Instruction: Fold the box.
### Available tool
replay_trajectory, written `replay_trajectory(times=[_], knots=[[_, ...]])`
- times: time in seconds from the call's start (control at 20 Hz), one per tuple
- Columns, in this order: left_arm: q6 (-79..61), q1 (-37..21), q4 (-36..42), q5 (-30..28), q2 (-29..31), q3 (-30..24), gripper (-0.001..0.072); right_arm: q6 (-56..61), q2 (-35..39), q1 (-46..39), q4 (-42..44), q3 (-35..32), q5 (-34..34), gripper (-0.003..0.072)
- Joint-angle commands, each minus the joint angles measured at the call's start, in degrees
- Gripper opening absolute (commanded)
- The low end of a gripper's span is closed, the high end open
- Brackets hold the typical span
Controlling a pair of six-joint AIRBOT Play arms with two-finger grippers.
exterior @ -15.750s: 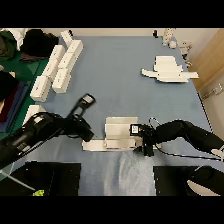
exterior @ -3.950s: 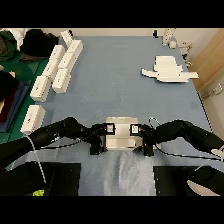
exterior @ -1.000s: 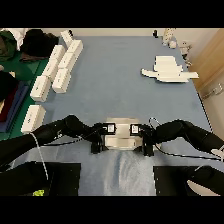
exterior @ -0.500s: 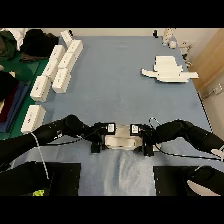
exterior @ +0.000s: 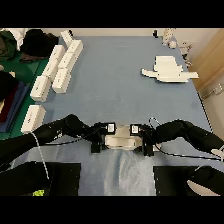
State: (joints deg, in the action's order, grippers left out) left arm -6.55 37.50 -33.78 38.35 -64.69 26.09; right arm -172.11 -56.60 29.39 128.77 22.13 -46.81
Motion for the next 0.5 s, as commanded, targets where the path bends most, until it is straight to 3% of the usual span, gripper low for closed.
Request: replay_trajectory(times=[0.0, 0.45], knots=[[-0.1, 0.0, 0.0, 0.2, 0.0, 0.0, 0.0410, 0.1, 0.0, 0.0, 0.1, 0.0, 0.1, 0.0518], [-0.1, 0.0, 0.0, 0.2, 0.0, 0.0, 0.0410, 0.2, 0.0, 0.0, -0.1, 0.0, 1.5, 0.0528]])
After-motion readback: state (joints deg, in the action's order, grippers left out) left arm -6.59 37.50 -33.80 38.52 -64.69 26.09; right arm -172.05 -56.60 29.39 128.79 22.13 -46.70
